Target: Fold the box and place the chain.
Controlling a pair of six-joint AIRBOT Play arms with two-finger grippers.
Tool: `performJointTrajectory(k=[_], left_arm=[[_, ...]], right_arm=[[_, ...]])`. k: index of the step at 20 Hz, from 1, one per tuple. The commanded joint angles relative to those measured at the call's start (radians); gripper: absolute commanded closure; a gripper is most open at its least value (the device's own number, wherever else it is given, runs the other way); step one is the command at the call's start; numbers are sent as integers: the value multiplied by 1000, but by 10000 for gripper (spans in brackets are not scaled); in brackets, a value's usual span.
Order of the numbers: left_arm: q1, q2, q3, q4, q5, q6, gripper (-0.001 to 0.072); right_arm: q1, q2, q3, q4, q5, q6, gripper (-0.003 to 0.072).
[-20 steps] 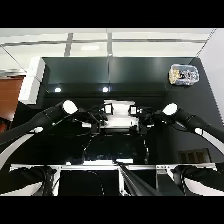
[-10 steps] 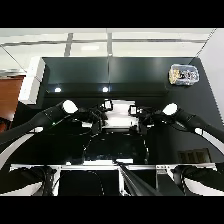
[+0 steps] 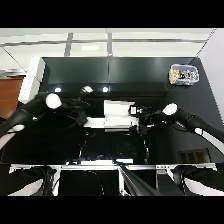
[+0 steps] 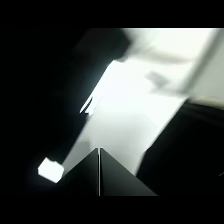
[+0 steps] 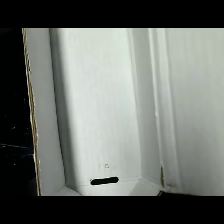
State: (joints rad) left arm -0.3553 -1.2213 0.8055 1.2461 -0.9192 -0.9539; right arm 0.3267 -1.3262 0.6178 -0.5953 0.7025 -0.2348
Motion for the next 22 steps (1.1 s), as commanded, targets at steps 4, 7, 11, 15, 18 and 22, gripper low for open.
performJointTrajectory(k=[4,7,11,15,18,22], left_arm=[[407,53,-62,-43,-211,-513,685],[568,14,-183,-502,-251,-287,686],[530,-74,-226,-535,-222,-273,687],[394,-145,-222,-610,-98,-233,687],[289,-193,-158,-624,-105,-190,687],[234,-245,-61,-632,-230,-135,683]], right_arm=[[0,0,0,0,0,0,221],[0,0,0,0,0,0,221],[0,0,0,0,0,0,221],[0,0,0,0,0,0,220],[0,0,0,0,0,0,221],[0,0,0,-1,0,0,220]])
